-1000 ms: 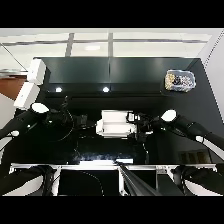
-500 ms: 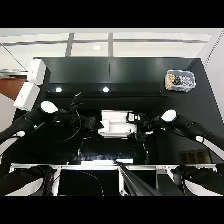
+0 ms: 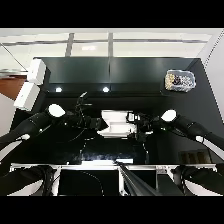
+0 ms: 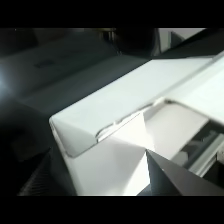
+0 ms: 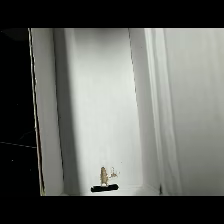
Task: Fold the box and place the chain.
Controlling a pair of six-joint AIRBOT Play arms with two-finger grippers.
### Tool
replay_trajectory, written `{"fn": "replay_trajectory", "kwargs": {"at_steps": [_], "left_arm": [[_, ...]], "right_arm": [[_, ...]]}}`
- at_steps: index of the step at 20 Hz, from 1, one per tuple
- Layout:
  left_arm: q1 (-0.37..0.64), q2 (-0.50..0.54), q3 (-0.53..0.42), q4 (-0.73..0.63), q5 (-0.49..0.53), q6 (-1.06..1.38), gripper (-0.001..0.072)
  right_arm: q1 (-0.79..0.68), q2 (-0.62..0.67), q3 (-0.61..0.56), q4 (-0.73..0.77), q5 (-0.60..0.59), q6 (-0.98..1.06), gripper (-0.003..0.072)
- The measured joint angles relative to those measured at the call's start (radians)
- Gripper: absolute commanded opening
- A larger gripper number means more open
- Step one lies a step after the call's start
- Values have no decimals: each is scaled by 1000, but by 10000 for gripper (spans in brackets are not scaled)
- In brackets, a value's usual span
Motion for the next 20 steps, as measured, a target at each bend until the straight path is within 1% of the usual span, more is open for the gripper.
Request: {"fn": "replay_trajectory", "kwargs": {"at_steps": [3, 6, 9, 15, 17, 20], "left_arm": [[-27, 0, 0, 30, 43, -47, 697], [-56, 0, 1, 98, 64, -134, 696], [-77, 0, 2, 148, 72, -199, 685], [-100, -1, 7, 195, 87, -288, 681], [-115, -2, 21, 238, 91, -341, 681], [-150, -2, 54, 348, 93, -461, 681]], "right_arm": [[0, 0, 0, 0, 0, 0, 474], [0, 0, 0, 0, 0, 0, 474], [0, 0, 0, 0, 0, -2, 474], [0, 0, 0, 0, 0, 0, 474], [0, 0, 0, 0, 0, 0, 474], [0, 0, 0, 0, 0, 1, 474]]}}
